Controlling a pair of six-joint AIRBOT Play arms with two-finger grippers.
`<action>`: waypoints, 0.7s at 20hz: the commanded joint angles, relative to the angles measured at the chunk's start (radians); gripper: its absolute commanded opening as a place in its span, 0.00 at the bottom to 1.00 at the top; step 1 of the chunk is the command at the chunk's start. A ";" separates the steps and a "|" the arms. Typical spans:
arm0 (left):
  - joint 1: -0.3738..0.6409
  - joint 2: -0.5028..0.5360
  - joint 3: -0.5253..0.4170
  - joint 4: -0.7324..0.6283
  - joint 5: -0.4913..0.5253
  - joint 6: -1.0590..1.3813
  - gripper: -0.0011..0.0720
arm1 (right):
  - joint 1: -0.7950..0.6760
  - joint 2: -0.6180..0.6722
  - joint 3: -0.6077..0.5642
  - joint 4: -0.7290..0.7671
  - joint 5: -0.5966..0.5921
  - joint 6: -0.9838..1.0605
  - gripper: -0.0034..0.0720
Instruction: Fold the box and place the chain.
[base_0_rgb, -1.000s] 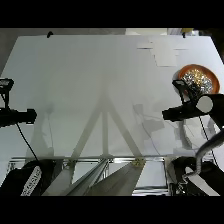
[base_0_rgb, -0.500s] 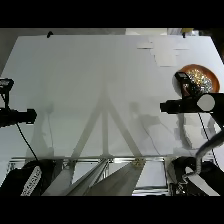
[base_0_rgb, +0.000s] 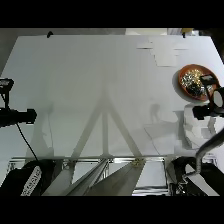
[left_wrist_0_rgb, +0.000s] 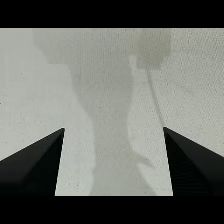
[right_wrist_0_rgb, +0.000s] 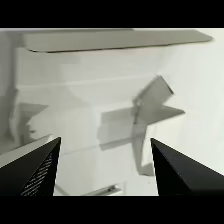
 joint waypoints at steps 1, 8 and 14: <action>0.000 0.001 0.000 0.000 0.000 0.000 0.97 | -0.179 -0.007 -0.042 -0.095 0.008 0.008 0.85; 0.000 0.001 0.000 0.000 0.000 0.000 0.97 | -0.299 -0.159 -0.085 -0.112 -0.111 -0.014 0.85; 0.000 0.001 0.000 0.000 0.000 0.000 0.97 | -0.319 -0.241 -0.085 -0.230 -0.099 0.067 0.74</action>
